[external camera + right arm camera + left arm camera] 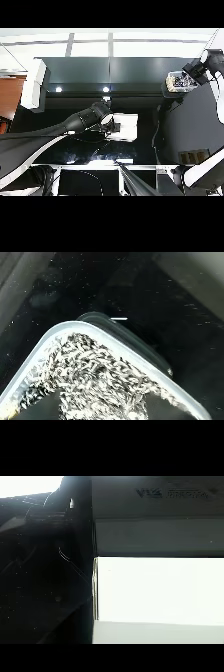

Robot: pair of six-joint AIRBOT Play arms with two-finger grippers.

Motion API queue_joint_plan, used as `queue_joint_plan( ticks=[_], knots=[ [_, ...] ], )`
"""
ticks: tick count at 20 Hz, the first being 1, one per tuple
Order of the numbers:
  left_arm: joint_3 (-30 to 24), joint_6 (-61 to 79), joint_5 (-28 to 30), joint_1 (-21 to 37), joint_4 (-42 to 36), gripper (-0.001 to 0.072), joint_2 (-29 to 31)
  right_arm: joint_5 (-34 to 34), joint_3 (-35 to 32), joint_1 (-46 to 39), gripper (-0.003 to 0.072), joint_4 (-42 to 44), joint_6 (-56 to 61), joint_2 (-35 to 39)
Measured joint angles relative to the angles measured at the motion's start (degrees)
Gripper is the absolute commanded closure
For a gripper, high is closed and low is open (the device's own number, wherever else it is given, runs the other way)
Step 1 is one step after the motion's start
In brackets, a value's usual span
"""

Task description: Fold the box and place the chain.

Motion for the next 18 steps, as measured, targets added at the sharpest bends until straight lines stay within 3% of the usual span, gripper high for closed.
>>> queue_joint_plan(
  ticks=[2, 5, 11, 18],
  knots=[
    [0.0, 0.0, -0.22, 0.0, 0.0, 0.0679, 0.0, -1.11, 0.13, -0.07, 0.0324, 0.68, 0.2, -0.87],
    [0.0, 0.0, -0.59, 0.0, 0.02, 0.0679, 0.0, -2.01, 0.26, -0.33, 0.0662, 1.49, 0.44, -1.42],
    [0.0, 0.04, -1.46, 0.0, 0.02, 0.0679, 0.0, -2.14, 0.31, -0.83, 0.0681, 3.76, -6.88, 1.38],
    [-0.02, 0.04, -2.49, 0.0, 0.02, 0.0679, 0.0, 3.74, 0.31, -1.29, 0.0682, 7.98, -28.06, 15.17]
  ],
)
